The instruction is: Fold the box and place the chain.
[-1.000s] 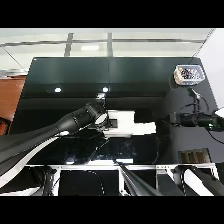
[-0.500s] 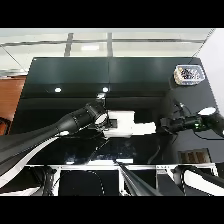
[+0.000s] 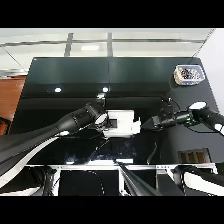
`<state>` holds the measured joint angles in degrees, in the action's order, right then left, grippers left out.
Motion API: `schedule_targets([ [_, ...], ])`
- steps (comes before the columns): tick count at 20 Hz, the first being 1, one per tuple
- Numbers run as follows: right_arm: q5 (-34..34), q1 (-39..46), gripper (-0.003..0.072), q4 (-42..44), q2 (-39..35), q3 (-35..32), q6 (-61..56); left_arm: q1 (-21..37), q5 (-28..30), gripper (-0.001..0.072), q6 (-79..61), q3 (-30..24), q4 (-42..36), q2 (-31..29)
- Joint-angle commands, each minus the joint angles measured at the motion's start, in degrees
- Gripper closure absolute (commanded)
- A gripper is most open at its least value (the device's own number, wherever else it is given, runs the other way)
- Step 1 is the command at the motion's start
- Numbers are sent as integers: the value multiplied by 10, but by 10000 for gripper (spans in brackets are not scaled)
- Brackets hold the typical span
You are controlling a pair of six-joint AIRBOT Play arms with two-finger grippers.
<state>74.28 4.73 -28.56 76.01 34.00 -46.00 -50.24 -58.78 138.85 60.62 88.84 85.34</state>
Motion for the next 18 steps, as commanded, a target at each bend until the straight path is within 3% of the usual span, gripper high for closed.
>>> schedule_targets([
  [1, 16, -38, 142, 20, 1, 11, 4, 0, 1, 683, 0, 0, 0, 0],
  [5, 9, -89, 143, 17, 1, 35, -32, 0, 1, 683, 0, 0, 0, 0],
  [7, -7, -114, 193, 14, 1, 50, -63, 0, 1, 683, 0, 0, 0, 0],
  [9, -28, -144, 193, -7, 1, 71, -102, 0, 0, 683, 0, 0, 0, 0],
  [11, -55, -175, 194, -64, -3, 97, -181, 0, 1, 683, 0, 0, 0, 0],
  [13, -68, -204, 303, -127, -7, 122, -254, 0, 1, 683, 0, 0, 0, 0],
  [18, -96, -297, 305, -295, -7, 174, -458, 0, 0, 683, 0, 0, -1, 0],
])
